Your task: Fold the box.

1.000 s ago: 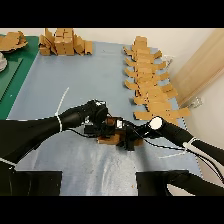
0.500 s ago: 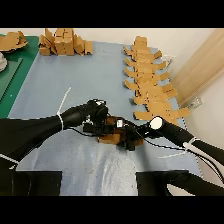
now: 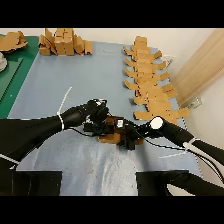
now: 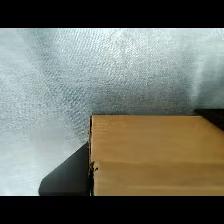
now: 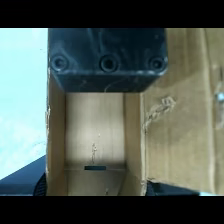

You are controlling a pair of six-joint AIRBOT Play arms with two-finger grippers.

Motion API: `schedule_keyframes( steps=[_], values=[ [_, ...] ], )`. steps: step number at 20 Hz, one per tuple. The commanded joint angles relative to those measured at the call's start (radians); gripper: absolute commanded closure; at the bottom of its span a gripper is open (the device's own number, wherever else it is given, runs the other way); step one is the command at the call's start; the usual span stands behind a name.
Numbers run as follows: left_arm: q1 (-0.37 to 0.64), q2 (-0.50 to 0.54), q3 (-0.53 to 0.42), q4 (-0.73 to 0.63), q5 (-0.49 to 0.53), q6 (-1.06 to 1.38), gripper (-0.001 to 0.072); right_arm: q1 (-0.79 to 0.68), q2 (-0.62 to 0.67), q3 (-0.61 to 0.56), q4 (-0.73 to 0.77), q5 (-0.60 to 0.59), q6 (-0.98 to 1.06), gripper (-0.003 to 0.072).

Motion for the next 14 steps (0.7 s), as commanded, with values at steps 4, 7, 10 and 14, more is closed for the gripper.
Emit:
schedule_keyframes(
  steps=[4, 7, 10, 14],
  values=[
    [0.001, 0.0, 0.005, -0.019, -0.025, -0.008, 0.0104, 0.001, 0.0, 0.0, 0.002, 0.003, 0.002, 0.0189],
    [0.001, 0.001, 0.016, -0.022, -0.042, -0.014, 0.0104, 0.001, 0.0, 0.0, 0.002, 0.003, 0.002, 0.0189],
    [0.001, 0.002, 0.05, -0.021, -0.088, -0.015, 0.0104, 0.001, 0.0, 0.0, 0.002, 0.003, 0.002, 0.0189],
    [0.009, 0.036, 0.085, -0.008, -0.101, -0.016, 0.0104, 0.001, 0.0, 0.0, 0.002, 0.003, 0.002, 0.0189]
  ],
)
